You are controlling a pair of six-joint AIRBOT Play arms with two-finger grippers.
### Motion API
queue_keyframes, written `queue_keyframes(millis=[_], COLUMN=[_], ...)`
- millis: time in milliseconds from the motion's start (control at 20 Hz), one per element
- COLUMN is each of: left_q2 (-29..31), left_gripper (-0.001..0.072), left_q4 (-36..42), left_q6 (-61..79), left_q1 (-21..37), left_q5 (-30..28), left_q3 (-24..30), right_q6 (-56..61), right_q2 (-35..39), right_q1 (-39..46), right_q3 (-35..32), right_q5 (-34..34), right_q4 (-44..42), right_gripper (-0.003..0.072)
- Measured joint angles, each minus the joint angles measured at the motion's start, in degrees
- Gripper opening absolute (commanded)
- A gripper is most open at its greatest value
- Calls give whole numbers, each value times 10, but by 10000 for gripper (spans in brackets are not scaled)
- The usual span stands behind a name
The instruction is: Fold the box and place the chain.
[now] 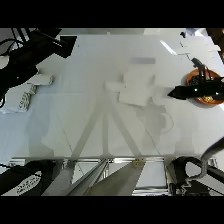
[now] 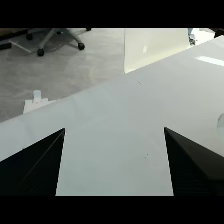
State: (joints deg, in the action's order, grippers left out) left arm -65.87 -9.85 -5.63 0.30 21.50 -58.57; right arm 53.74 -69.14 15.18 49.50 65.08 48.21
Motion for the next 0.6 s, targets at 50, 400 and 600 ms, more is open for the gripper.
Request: queue_keyframes(millis=[50, 400, 600], left_q2=[0, 0, 0], left_gripper=[699, 699, 699], left_q4=[0, 0, 0], left_q6=[0, 0, 0], left_q1=[0, 0, 0], left_q5=[0, 0, 0], left_q3=[0, 0, 0], right_q6=[-28, -153, -199], right_q2=[-12, -117, -142], right_q1=[-5, -89, -127], right_q3=[0, 0, 0], right_q5=[-10, -89, -150], right_q4=[-26, -101, -110], right_gripper=[6, 6, 7])
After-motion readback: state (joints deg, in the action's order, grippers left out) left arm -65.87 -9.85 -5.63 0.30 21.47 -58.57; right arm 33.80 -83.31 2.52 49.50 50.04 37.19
